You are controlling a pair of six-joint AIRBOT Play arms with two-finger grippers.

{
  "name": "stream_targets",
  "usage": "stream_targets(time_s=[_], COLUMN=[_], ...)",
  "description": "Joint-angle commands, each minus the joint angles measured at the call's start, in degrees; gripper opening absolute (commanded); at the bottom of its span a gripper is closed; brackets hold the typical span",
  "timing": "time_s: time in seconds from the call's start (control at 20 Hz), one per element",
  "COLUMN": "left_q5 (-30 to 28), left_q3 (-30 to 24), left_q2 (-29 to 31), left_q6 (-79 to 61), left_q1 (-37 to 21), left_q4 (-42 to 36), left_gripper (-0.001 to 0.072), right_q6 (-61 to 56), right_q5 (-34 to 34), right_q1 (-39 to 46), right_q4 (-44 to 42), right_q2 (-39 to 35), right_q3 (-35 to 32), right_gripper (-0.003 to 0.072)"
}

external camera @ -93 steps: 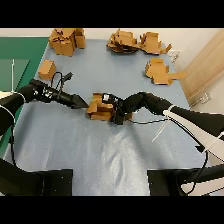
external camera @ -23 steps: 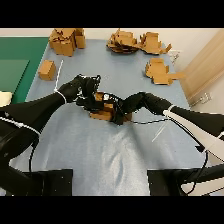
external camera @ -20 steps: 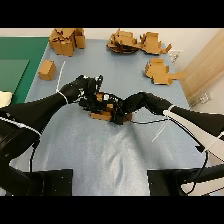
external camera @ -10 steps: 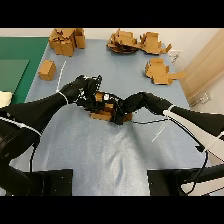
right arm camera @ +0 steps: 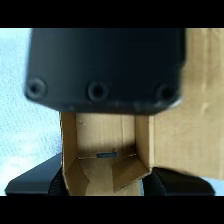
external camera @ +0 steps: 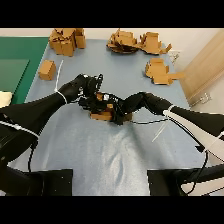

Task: Fold the box.

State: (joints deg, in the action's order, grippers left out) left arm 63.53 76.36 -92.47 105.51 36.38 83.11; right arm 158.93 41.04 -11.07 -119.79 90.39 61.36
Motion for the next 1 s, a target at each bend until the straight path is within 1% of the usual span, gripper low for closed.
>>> stream_targets(time_s=[0.0,0.1,0.2,0.25,0.35,0.4,0.45,0.5,0.55,0.6,0.65,0.7,0.75,0.8,0.85,0.9,0.95], left_q5=[1.09,3.23,3.91,3.96,4.70,5.20,5.44,7.39,11.43,16.22,21.68,24.52,23.71,18.95,12.92,8.79,6.93], left_q3=[0.02,0.02,-0.46,-0.52,-0.61,-0.83,-1.64,-2.73,-3.87,-5.11,-6.82,-8.85,-10.97,-13.29,-15.37,-16.48,-16.59], left_q2=[2.84,4.90,7.19,8.20,10.58,12.09,13.73,15.04,15.87,16.06,16.06,16.06,16.04,15.89,15.43,14.51,13.00], left_q6=[-0.98,-4.66,-10.14,-13.00,-21.33,-26.91,-33.16,-40.76,-49.40,-56.06,-65.90,-72.57,-77.24,-80.94,-87.69,-95.97,-105.20], left_q1=[-0.50,-1.81,-3.06,-3.87,-5.95,-7.56,-9.66,-12.00,-15.13,-18.40,-22.23,-25.99,-29.66,-33.51,-36.79,-38.73,-39.69], left_q4=[3.10,2.45,-0.46,-2.75,-10.23,-14.49,-17.79,-20.98,-24.52,-27.58,-30.64,-32.11,-32.09,-32.06,-32.44,-33.99,-36.46], left_gripper=[0.0429,0.0430,0.0429,0.0430,0.0434,0.0549,0.0548,0.0549,0.0552,0.0665,0.0666,0.0666,0.0666,0.0667,0.0668,0.0668,0.0668], right_q6=[-0.09,-0.09,-0.09,-0.09,-0.09,-0.09,-0.09,-0.09,-0.09,-0.09,-0.09,-0.09,-0.11,-0.09,-0.09,-0.11,-0.07], right_q5=[0.00,0.00,0.00,0.00,0.02,0.02,0.00,0.02,0.02,0.00,0.00,0.02,0.09,-0.02,0.00,0.04,0.00], right_q1=[-0.04,-0.04,-0.04,-0.04,-0.04,-0.04,-0.04,-0.04,-0.04,-0.04,-0.04,-0.04,-0.04,-0.09,-0.09,-0.07,-0.07], right_q4=[-0.02,-0.02,-0.04,-0.04,-0.02,-0.02,-0.02,-0.04,-0.04,-0.04,-0.04,-0.04,-0.07,-0.07,-0.31,-0.46,-0.44], right_q2=[0.02,0.02,0.02,0.02,0.02,0.02,0.02,0.02,0.02,0.02,0.02,0.02,0.02,0.04,0.15,0.22,0.22], right_q3=[-0.02,-0.02,-0.02,-0.02,-0.02,-0.02,-0.02,-0.02,-0.02,-0.02,-0.02,-0.02,-0.02,-0.02,-0.02,-0.02,-0.02], right_gripper=[0.0443,0.0442,0.0443,0.0443,0.0442,0.0442,0.0442,0.0442,0.0443,0.0443,0.0442,0.0442,0.0443,0.0442,0.0442,0.0442,0.0442])
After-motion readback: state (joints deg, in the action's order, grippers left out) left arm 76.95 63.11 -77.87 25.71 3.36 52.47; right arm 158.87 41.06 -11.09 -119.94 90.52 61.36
